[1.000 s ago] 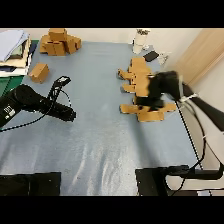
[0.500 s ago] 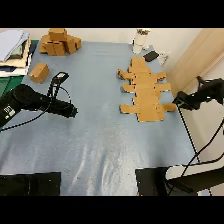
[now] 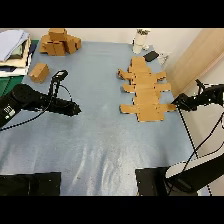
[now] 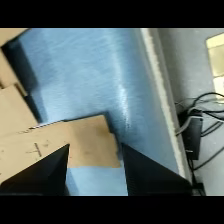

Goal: Fold the box.

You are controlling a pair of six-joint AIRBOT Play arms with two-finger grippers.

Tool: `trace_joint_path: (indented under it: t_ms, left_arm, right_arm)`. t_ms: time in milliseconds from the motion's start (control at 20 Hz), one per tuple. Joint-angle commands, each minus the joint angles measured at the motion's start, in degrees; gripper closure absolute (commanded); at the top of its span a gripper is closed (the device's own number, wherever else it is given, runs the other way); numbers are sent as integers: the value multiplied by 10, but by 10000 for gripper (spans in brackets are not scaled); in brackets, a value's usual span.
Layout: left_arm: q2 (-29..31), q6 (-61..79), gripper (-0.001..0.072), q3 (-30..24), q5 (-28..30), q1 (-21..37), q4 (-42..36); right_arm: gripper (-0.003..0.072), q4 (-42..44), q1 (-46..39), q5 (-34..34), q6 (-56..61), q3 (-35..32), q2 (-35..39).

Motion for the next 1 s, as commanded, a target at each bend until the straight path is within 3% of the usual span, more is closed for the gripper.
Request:
trace_joint_path:
  t_ms: [0,200,300,500,800,850,900,950]
  left_arm:
    - [0,0,698,0,0,0,-11]
    - [0,0,698,0,-1,0,-12]
    - [0,0,698,0,-1,0,-20]
    - [0,0,698,0,-1,0,-24]
    - [0,0,698,0,-30,0,-24]
    - [0,0,698,0,-37,0,-24]
    - [0,0,697,0,-42,0,-24]
    - [0,-1,698,0,-43,0,-24]
  right_arm:
    - [245,38,-2,-44,-34,8,-6]
    - [249,35,-2,-54,-34,8,-7]
    - [366,43,-1,-74,-43,8,-7]
    - [463,48,21,-117,-63,8,-10]
    - [463,44,89,-113,-64,9,-30]
    - [544,42,95,-107,-64,10,-31]
    - [681,42,99,-108,-64,13,-31]
    - [682,45,104,-109,-63,14,-30]
